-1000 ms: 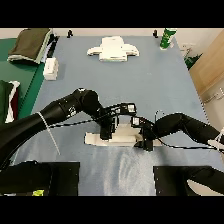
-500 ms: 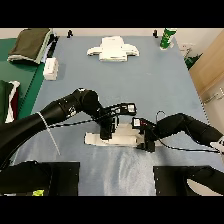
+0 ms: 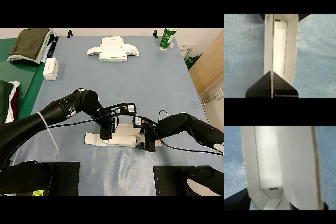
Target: Fold the box.
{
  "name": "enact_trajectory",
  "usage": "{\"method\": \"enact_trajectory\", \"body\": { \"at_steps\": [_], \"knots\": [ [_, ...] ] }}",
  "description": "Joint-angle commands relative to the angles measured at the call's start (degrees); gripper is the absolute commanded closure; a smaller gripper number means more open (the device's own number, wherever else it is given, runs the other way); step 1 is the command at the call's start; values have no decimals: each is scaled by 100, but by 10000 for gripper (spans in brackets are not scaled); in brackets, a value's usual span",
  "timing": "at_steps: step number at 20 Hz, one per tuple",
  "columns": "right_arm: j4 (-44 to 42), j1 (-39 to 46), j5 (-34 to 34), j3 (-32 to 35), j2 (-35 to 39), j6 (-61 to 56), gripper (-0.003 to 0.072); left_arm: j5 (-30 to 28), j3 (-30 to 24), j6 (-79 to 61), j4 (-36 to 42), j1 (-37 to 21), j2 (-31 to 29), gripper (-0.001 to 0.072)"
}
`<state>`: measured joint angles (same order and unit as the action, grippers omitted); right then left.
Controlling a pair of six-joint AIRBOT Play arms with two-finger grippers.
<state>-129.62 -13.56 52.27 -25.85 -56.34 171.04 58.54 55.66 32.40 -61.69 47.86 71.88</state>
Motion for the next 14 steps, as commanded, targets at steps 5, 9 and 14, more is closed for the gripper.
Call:
{"method": "enact_trajectory", "body": {
  "at_steps": [5, 9, 14],
  "knots": [
    [-201, -48, -243, 442, 24, 0, -34, 0, -2, 0, -2, 0, 2, 694],
    [-223, -48, -538, 472, 22, 33, -34, -2, -2, 0, -2, 0, 2, 694],
    [-291, -50, -531, 472, 24, 85, -34, 0, -2, 0, -2, 0, 2, 694]
  ]
}}
